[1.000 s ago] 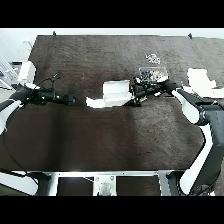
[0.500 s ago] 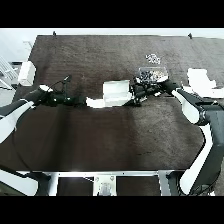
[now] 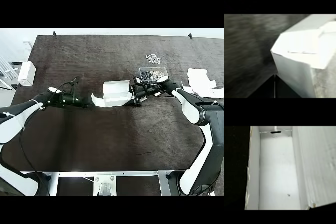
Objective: Fold the box and place the chain.
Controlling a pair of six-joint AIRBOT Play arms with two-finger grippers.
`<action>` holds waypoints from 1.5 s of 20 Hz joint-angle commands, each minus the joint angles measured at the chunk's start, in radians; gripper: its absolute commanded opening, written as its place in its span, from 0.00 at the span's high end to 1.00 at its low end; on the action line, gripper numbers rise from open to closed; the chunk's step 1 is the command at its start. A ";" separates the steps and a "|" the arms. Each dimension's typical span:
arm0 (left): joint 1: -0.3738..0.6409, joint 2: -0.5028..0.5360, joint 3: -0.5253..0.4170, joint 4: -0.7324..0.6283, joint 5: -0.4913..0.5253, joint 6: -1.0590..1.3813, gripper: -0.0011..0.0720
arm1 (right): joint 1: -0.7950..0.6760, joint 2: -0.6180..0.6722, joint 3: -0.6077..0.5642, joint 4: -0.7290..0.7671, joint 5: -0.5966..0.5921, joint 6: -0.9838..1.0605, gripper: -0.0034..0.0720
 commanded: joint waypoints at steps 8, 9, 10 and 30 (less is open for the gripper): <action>-0.006 0.005 0.090 -0.048 -0.116 0.010 0.51 | 0.000 0.000 0.000 0.000 0.000 0.000 0.20; -0.008 0.005 0.090 -0.048 -0.122 0.003 0.51 | 0.000 0.000 0.000 0.000 0.000 0.000 0.20; -0.011 0.005 0.094 -0.047 -0.129 -0.005 0.51 | 0.000 0.000 0.000 0.000 0.000 0.000 0.20; -0.150 0.005 0.288 0.357 -0.064 -0.685 0.51 | 0.000 0.000 0.000 0.000 0.000 0.000 0.20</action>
